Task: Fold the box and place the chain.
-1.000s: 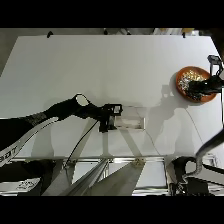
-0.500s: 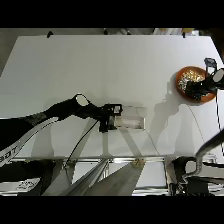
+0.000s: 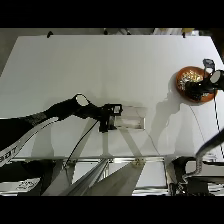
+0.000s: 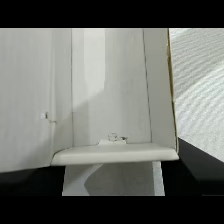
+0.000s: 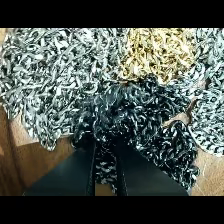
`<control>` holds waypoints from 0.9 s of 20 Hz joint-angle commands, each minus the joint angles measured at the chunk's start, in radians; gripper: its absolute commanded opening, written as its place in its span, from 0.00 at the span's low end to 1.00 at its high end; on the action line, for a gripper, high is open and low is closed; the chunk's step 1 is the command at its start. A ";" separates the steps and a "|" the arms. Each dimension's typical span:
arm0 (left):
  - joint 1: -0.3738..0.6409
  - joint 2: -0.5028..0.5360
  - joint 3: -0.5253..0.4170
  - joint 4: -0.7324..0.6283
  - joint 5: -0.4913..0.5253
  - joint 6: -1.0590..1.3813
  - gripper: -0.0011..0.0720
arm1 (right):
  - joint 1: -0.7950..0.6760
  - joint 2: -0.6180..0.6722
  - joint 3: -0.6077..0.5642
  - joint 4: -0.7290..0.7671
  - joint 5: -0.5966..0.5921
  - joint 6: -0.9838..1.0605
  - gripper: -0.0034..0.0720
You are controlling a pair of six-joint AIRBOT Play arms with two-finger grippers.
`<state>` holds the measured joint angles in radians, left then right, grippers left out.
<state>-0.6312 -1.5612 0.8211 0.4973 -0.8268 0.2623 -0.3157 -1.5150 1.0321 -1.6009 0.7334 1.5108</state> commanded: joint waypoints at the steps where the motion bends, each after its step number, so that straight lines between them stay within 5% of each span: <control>1: 0.000 0.000 0.000 0.000 0.000 0.000 0.36 | 0.000 -0.009 -0.001 -0.003 0.000 0.011 0.06; 5: 0.000 0.000 0.000 0.000 0.000 0.000 0.36 | 0.000 0.045 -0.001 -0.003 0.020 0.009 0.06; 14: 0.000 0.000 0.000 0.000 0.000 0.000 0.36 | 0.000 0.426 -0.001 0.010 0.236 -0.084 0.07; 18: 0.000 0.000 0.000 0.000 0.000 0.000 0.36 | 0.000 0.415 -0.001 0.002 0.228 -0.126 0.14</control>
<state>-0.6312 -1.5612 0.8211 0.4973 -0.8268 0.2626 -0.3157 -1.1156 1.0306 -1.5955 0.9466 1.4178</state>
